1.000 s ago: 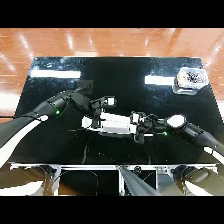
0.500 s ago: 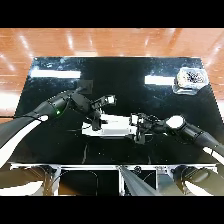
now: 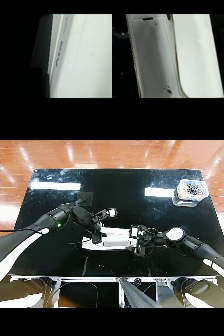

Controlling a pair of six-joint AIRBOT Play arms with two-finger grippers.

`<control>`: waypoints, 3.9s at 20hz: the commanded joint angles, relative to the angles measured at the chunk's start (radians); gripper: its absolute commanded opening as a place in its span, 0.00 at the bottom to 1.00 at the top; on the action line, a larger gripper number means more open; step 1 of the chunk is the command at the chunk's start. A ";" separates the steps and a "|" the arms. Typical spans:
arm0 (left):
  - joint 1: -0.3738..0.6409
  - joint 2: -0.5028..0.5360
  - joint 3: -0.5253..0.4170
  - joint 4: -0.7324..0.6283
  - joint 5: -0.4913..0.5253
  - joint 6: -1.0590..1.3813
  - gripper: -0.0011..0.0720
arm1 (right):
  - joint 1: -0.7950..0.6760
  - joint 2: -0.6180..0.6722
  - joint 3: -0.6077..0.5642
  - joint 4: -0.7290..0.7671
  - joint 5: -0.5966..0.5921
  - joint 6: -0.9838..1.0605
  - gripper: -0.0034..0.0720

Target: Fold the box and place the chain.

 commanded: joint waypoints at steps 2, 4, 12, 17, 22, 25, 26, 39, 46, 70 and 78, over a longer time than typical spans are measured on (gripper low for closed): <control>-0.001 0.000 0.000 0.008 -0.035 -0.005 0.05 | 0.007 -0.022 0.000 -0.015 0.001 0.000 0.99; -0.001 0.000 0.000 0.008 -0.035 -0.005 0.05 | 0.024 -0.027 0.000 -0.022 -0.016 0.001 0.99; -0.001 0.000 0.000 0.006 -0.032 -0.005 0.05 | 0.037 -0.047 0.000 -0.019 -0.038 0.001 0.99; -0.001 0.000 0.000 0.006 -0.032 -0.005 0.05 | 0.037 -0.047 0.000 -0.021 -0.038 0.001 0.99; -0.001 0.000 0.000 0.005 -0.032 -0.005 0.05 | 0.037 -0.047 0.000 -0.022 -0.037 0.001 0.99; -0.001 0.000 0.000 0.005 -0.032 -0.005 0.05 | 0.037 -0.048 0.000 -0.022 -0.038 0.001 0.99; -0.001 0.000 0.000 0.005 -0.032 -0.005 0.05 | 0.037 -0.048 0.000 -0.022 -0.038 0.001 0.99; -0.001 0.000 0.000 0.005 -0.032 -0.024 0.05 | 0.061 -0.049 0.000 -0.061 -0.064 0.061 0.99; -0.001 0.000 0.000 0.005 -0.032 -0.024 0.05 | 0.061 -0.049 0.000 -0.071 -0.064 0.058 0.98; -0.001 0.000 0.000 0.005 -0.032 -0.031 0.05 | 0.060 -0.049 0.000 -0.070 -0.076 0.060 0.57; -0.001 0.000 0.000 0.002 -0.027 -0.032 0.05 | 0.060 -0.049 0.000 -0.069 -0.071 0.060 0.58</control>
